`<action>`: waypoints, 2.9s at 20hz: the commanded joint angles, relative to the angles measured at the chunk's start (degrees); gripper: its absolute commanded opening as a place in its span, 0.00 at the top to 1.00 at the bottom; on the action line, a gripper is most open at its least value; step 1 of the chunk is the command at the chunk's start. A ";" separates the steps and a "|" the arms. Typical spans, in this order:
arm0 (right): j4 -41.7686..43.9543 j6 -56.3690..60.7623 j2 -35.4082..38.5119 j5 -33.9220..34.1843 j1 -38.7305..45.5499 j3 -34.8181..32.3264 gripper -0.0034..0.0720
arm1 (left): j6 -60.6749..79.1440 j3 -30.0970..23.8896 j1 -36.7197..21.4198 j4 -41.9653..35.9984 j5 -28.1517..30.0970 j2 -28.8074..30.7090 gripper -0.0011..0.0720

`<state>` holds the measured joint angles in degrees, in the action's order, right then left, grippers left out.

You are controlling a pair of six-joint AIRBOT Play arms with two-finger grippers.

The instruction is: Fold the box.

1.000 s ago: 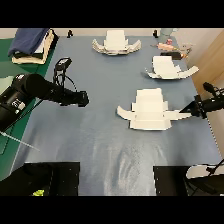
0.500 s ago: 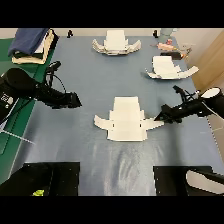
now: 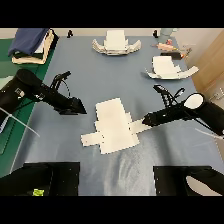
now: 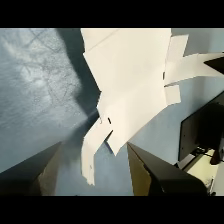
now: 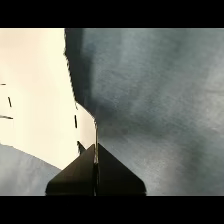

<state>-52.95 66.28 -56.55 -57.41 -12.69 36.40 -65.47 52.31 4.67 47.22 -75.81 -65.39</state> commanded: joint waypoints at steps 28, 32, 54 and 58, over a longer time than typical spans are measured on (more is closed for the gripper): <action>1.75 0.31 5.07 4.02 -4.20 -4.28 0.95 | 29.14 0.61 3.10 -24.26 -0.90 -25.94 0.57; 1.75 0.31 5.07 3.82 -4.20 -4.28 0.95 | 30.18 1.70 3.13 -24.28 -1.33 -25.94 0.69; -0.87 13.20 5.05 3.21 -5.57 13.29 0.85 | 57.00 2.32 13.42 -25.75 11.17 -15.06 0.97; -4.22 15.47 4.48 2.08 -9.49 8.57 0.95 | 59.98 2.08 17.53 -20.48 14.91 -12.22 0.97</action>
<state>-57.67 81.10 -51.86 -54.26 -20.01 47.00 -8.32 54.52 19.49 23.29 -64.53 -79.59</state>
